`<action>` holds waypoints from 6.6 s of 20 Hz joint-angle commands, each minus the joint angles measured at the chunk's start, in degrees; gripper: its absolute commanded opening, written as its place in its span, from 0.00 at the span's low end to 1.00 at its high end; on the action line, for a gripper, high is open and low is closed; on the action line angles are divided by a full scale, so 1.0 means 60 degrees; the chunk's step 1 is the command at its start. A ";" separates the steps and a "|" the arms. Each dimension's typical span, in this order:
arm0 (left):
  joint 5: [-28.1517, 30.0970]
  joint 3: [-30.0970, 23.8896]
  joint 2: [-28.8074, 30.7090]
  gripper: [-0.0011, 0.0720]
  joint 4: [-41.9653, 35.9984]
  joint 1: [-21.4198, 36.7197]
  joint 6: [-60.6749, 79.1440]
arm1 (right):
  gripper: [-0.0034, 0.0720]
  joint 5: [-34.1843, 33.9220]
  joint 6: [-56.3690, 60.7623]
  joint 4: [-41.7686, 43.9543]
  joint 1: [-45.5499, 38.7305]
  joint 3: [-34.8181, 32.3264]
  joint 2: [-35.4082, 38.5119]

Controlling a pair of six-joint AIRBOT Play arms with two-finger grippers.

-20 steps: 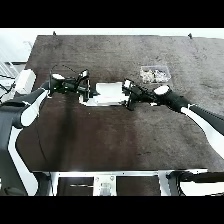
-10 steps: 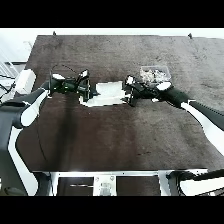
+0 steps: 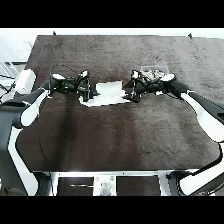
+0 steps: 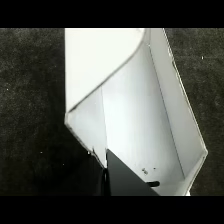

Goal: Fold the box and place the chain.

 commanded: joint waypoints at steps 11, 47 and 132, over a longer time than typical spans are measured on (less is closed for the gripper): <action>-0.0011 -0.0004 0.0000 0.04 0.0000 0.0000 0.0000 | 0.95 0.2623 0.0153 -0.0517 -0.0186 0.2051 -0.1891; -0.0015 -0.0004 0.0000 0.04 0.0000 0.0000 0.0000 | 0.88 0.2506 0.0794 -0.0517 0.0244 0.2637 -0.2980; 0.2834 -0.0681 0.2149 0.04 0.0317 -0.0834 -0.2124 | 0.82 0.2575 0.0725 -0.0630 0.0299 0.2674 -0.2983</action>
